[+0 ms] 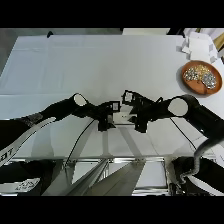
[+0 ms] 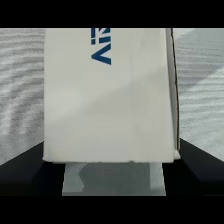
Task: Fold the box and place the chain.
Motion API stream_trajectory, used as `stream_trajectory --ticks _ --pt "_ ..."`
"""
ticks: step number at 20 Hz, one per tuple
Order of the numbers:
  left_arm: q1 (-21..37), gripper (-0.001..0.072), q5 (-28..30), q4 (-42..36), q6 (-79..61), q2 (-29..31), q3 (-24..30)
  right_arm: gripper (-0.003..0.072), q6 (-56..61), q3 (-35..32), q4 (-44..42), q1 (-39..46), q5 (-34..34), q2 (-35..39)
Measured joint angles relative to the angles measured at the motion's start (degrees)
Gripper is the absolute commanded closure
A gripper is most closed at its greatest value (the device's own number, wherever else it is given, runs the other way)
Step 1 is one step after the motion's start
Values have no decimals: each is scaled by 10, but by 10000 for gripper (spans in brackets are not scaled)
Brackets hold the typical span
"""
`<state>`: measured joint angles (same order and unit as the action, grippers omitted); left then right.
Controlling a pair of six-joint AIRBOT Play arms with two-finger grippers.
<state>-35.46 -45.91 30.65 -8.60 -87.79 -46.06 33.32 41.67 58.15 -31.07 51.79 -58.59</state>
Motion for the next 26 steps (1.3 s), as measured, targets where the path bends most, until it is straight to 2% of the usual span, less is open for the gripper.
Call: stream_trajectory --ticks 2,7,13,18,26 --pt "0 318 1 0 0 0 0 673 -2 0 -28 0 7 9" --pt "0 318 2 0 0 0 0 676 -3 -16 -130 0 -7 9" --pt "0 318 2 0 0 0 0 676 -4 -80 -207 0 -115 -8" --pt "0 318 2 0 0 0 0 676 -3 -95 -217 0 -144 -18" --pt "0 318 2 0 0 0 0 676 -2 -98 -182 0 -101 -21"
